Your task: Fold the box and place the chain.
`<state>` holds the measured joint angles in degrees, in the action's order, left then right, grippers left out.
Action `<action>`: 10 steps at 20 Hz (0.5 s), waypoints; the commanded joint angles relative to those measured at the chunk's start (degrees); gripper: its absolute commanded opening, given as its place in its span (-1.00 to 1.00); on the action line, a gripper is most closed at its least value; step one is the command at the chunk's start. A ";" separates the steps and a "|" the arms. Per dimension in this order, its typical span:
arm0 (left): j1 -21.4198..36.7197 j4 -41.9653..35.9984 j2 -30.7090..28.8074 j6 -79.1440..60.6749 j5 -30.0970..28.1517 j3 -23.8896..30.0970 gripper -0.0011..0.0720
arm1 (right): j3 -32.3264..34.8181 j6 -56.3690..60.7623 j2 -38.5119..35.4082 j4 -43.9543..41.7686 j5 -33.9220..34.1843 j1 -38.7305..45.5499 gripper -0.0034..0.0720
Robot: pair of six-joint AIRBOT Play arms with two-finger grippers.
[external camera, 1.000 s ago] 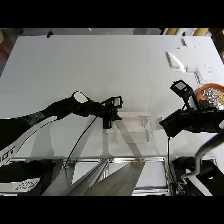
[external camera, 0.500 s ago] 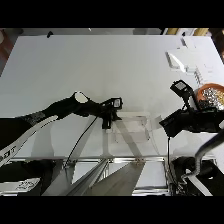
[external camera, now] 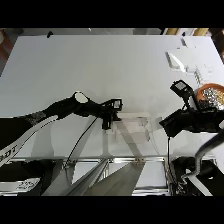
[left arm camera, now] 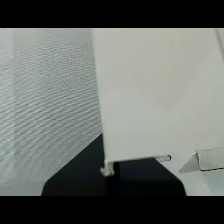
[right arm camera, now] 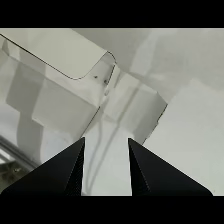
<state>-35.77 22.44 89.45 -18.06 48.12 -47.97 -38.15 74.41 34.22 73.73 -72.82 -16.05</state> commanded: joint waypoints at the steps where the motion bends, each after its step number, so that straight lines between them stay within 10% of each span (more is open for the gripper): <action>1: -0.04 1.01 0.04 0.15 0.37 0.02 -0.97 | 0.02 0.00 -0.04 0.00 -0.02 -0.07 -0.10; 10: -0.04 2.56 0.52 2.10 0.87 -1.51 -0.97 | 0.02 0.00 -0.04 -0.02 -0.02 -0.07 -0.10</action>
<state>-35.81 24.47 89.65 -16.45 49.15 -49.15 -38.15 74.41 34.22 73.73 -72.82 -16.05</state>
